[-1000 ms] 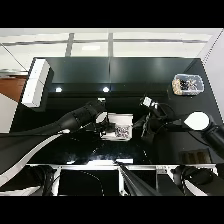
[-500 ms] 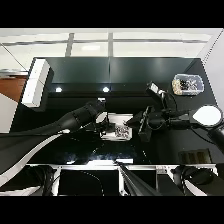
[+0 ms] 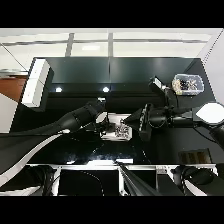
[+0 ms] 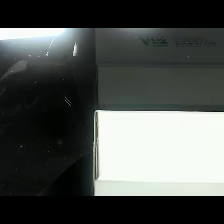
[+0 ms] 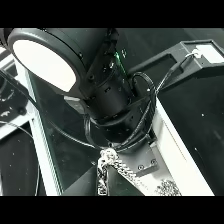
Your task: Fold the box and place the chain.
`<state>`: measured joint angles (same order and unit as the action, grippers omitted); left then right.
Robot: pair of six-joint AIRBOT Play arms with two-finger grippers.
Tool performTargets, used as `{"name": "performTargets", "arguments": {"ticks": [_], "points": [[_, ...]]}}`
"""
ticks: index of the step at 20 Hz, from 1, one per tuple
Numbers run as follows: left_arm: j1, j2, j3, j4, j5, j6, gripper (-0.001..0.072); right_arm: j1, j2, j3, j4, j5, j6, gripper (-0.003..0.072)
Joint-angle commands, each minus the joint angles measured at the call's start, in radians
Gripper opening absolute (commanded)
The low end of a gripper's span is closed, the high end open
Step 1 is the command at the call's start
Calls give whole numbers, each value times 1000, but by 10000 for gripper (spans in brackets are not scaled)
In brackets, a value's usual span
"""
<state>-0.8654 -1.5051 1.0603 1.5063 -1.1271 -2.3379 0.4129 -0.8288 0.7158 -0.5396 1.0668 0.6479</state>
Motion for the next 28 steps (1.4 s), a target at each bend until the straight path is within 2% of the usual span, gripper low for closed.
{"name": "performTargets", "arguments": {"ticks": [1,2,3,4,8,12,16,18,20,21,22,23,24,28], "points": [[0,0,0,0,0,0,35,1,-1,3,-63,5,41,141],[0,0,0,0,0,0,35,1,-1,2,-85,1,41,315],[0,0,0,0,0,0,35,0,-1,2,-110,-7,44,532],[0,0,0,0,0,0,36,-1,-1,2,-140,-21,53,672],[0,0,0,0,-1,0,35,-2,0,3,-254,-39,87,676],[0,1,0,-4,-36,-2,36,-2,3,3,-380,5,153,677],[0,4,4,-4,-42,-1,42,-2,3,3,-396,21,169,677],[0,5,11,-3,-47,0,193,-2,3,3,-396,22,188,677],[0,5,17,-3,-55,0,194,-2,3,3,-396,22,195,677],[0,6,19,-3,-58,0,223,-2,3,3,-396,21,195,677],[0,8,22,-3,-61,5,426,-2,3,3,-396,21,200,677],[0,10,26,-3,-61,26,662,-2,3,3,-396,21,202,677],[0,14,33,-2,-62,48,692,-2,3,3,-397,21,206,677],[0,50,70,5,-101,191,688,-2,3,3,-401,21,213,676]]}}
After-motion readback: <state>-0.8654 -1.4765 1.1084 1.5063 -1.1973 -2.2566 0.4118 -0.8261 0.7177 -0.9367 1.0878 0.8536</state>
